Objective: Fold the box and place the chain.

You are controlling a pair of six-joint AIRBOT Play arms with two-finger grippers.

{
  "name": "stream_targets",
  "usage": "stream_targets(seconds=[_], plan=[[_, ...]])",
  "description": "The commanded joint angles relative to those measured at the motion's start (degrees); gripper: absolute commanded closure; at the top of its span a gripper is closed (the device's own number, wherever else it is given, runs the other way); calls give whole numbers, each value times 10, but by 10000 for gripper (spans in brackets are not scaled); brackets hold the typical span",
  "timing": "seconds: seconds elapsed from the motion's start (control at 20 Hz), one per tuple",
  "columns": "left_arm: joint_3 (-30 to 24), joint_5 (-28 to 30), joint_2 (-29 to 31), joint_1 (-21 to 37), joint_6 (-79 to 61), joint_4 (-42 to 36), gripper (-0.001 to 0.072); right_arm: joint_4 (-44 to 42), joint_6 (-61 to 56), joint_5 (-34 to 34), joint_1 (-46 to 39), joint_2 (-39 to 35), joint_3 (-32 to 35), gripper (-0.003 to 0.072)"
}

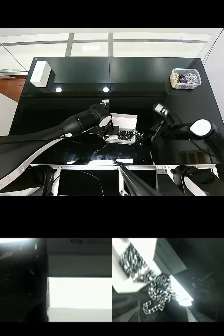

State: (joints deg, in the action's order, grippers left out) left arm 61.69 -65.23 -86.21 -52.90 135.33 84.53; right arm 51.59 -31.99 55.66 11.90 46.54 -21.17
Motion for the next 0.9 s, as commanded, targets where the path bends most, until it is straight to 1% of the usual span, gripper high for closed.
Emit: stream_targets(seconds=[0.0,0.1,0.2,0.45,0.8,0.85], plan=[[0,0,0,0,0,0,678,-4,120,-106,57,0,56,-20],[0,0,0,0,0,0,678,-5,157,-146,80,1,59,-19],[0,0,0,0,0,0,678,-6,158,-166,82,5,59,-19],[0,0,0,0,0,0,678,-8,192,-162,82,27,59,-17],[0,0,0,0,0,0,678,-10,202,-165,82,47,59,-8],[0,0,0,0,0,0,678,-11,201,-165,82,47,59,109]])
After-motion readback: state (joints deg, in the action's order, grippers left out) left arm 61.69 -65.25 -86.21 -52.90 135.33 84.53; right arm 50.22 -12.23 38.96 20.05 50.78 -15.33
